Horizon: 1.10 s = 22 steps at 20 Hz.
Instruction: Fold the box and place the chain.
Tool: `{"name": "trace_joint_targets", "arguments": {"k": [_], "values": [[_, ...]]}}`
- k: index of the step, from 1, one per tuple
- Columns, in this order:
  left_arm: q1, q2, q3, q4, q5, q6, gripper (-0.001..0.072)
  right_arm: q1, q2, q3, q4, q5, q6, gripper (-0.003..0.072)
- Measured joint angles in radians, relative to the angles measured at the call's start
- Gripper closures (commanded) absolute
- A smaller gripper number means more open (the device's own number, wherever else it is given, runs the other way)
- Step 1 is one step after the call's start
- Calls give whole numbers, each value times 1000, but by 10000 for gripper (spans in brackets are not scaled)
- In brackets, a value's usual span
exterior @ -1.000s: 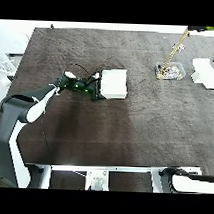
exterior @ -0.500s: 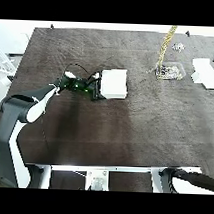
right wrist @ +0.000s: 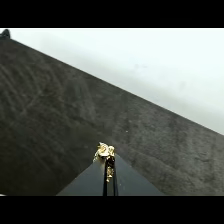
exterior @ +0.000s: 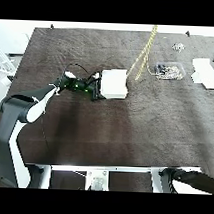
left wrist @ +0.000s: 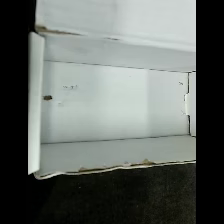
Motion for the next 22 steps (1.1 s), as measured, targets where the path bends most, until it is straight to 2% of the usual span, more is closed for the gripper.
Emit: {"name": "trace_joint_targets", "arguments": {"k": [9, 22], "values": [[0, 0, 0, 0, 0, 0, 74, 110, 0, 0, 0, 26, 0, 681], [0, 0, 0, 0, 0, 0, 74, 165, 0, 0, 0, -137, -2, 680]]}}
